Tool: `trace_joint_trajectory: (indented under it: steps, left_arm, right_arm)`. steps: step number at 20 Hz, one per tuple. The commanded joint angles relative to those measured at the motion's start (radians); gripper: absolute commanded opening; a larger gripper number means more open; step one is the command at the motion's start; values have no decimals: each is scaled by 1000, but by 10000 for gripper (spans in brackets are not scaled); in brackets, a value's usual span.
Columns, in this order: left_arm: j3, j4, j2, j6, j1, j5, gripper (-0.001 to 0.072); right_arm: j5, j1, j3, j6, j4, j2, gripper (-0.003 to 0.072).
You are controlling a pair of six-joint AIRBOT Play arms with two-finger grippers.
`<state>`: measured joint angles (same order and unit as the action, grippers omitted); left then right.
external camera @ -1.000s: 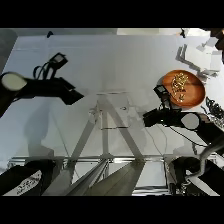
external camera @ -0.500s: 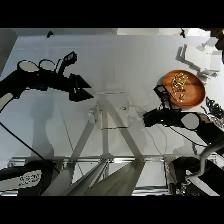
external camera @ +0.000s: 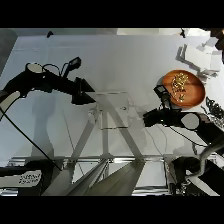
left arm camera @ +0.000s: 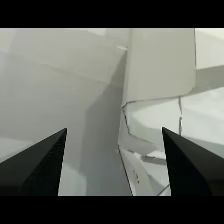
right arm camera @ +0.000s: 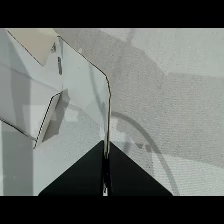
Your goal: Fold the box and place the chain.
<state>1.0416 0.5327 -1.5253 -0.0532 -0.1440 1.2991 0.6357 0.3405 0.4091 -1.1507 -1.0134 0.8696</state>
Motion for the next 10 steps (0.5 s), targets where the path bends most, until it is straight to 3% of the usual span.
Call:
trace_joint_trajectory:
  steps: [1,8,9,10]
  left_arm:
    - [1,-1,-48,5,-49,-37,648]
    - [1,-1,-126,5,-117,-123,612]
    - [1,-1,-125,5,-118,-124,501]
    - [1,-1,-125,5,-118,-116,324]
  right_arm:
    - [0,1,-1,0,0,-1,8]
    - [0,1,-1,0,0,-1,8]
    - [0,1,-1,0,0,-1,8]
    - [0,1,-1,0,0,-1,8]
